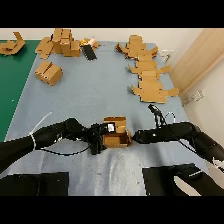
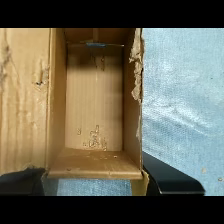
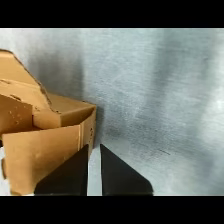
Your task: Fold the box.
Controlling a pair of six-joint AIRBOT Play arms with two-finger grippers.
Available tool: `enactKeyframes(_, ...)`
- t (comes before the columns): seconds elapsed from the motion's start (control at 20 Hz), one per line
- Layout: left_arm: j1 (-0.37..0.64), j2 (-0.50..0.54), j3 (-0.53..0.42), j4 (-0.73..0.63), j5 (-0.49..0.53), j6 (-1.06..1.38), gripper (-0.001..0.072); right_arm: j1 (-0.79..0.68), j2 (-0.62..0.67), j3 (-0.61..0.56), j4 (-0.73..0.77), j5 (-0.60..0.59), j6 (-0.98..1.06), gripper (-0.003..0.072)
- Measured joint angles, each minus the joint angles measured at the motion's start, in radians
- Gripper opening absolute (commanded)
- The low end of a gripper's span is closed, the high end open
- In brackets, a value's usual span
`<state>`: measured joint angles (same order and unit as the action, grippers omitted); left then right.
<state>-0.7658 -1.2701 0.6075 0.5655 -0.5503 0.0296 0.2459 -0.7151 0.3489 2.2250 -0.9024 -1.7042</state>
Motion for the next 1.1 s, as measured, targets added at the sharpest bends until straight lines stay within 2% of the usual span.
enactKeyframes(0.15, 0.0, 0.0, 0.0, 0.0, 0.0, 0.0, 0.041, 0.004, 0.011, 0.003, 0.014, -0.024, -0.004, 0.0126)
enactKeyframes(0.2, 0.0, 0.0, 0.0, 0.0, 0.0, 0.0, 0.041, 0.004, 0.013, 0.003, 0.018, -0.029, -0.005, 0.0152)
enactKeyframes(0.25, 0.0, 0.0, 0.0, 0.0, 0.0, 0.0, 0.041, 0.005, 0.014, 0.004, 0.022, -0.033, -0.005, 0.0232)
enactKeyframes(0.6, 0.0, 0.0, 0.0, 0.0, 0.0, 0.0, 0.041, 0.011, 0.018, 0.015, 0.058, -0.047, -0.006, 0.0251)
enactKeyframes(0.65, 0.0, 0.0, 0.0, 0.0, 0.0, 0.0, 0.041, 0.011, 0.018, 0.016, 0.061, -0.047, -0.006, 0.0366)
enactKeyframes(0.7, 0.0, 0.0, 0.0, 0.0, 0.0, 0.0, 0.041, 0.011, 0.018, 0.016, 0.064, -0.047, -0.006, 0.0423)
enactKeyframes(1.1, 0.0, 0.0, 0.0, 0.0, 0.0, 0.0, 0.041, 0.042, 0.016, 0.017, 0.062, 0.014, -0.002, 0.0422)
